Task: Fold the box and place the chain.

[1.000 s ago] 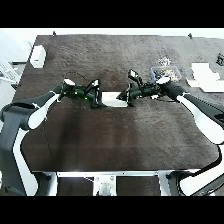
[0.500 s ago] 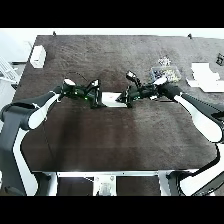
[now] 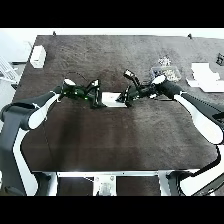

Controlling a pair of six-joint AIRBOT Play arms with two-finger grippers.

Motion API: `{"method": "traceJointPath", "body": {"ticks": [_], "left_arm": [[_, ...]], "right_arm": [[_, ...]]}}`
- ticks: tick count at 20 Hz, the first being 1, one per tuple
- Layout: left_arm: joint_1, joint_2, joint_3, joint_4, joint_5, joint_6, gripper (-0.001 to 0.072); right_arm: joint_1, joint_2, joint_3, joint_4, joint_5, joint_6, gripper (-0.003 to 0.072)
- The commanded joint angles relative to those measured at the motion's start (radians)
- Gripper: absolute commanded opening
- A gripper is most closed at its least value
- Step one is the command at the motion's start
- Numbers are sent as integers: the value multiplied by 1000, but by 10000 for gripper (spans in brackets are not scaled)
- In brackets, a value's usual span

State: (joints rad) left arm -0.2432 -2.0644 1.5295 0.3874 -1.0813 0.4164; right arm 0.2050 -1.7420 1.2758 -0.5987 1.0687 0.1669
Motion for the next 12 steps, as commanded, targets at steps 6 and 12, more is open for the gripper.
{"method": "traceJointPath", "body": {"ticks": [6, 12], "left_arm": [[1, 0, 0, 0, 7, 3, 233], [1, 0, 1, -7, 7, 3, 233]], "right_arm": [[-2, 356, 1, 214, 17, 45, 13], [-55, 710, -306, 214, -109, 125, 13]]}}
